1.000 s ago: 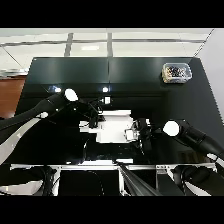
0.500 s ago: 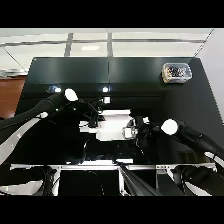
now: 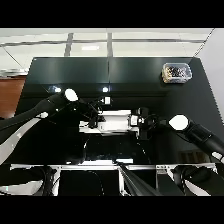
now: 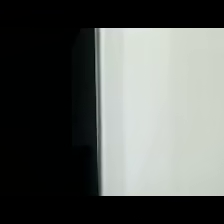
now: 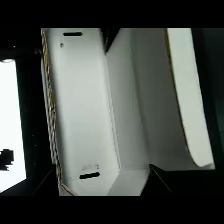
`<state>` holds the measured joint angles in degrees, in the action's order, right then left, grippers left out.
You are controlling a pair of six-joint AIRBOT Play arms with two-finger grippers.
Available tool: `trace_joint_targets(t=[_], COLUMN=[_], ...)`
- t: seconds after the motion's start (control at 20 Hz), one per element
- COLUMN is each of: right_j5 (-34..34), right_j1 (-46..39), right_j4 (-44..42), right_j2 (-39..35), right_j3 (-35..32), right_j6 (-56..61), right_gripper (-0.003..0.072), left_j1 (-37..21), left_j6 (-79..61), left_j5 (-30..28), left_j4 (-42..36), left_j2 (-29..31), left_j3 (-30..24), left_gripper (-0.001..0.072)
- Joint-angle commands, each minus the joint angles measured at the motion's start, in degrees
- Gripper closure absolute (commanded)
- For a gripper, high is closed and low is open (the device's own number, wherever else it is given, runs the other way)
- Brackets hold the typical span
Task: Fold the box and place the chain.
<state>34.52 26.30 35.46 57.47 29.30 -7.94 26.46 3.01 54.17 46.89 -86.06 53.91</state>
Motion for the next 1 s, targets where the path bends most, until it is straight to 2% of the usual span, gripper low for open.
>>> trace_joint_targets(t=[0.0, 0.25, 0.45, 0.95], right_j5=[-0.7, 0.0, 3.7, 6.0], right_j1=[-1.9, -3.1, -3.1, -3.1], right_j4=[-1.5, -3.9, -10.5, -10.4], right_j2=[0.0, 1.1, 5.1, 11.8], right_j3=[0.0, 0.1, 1.2, 1.4], right_j6=[-0.4, -0.9, -8.2, -11.0], right_gripper=[-0.0009, -0.0009, -0.0009, -0.0009], left_j1=[0.0, 0.0, 0.0, 0.0], left_j6=[0.0, 0.0, 0.0, 0.0], left_j5=[0.1, 0.1, 0.1, 0.1], left_j4=[0.0, 0.0, 0.0, 1.1], left_j2=[0.0, 0.0, 0.0, 0.0], left_j3=[0.0, 0.0, 0.0, 0.0], left_gripper=[0.0686, 0.0686, 0.0686, 0.0686])
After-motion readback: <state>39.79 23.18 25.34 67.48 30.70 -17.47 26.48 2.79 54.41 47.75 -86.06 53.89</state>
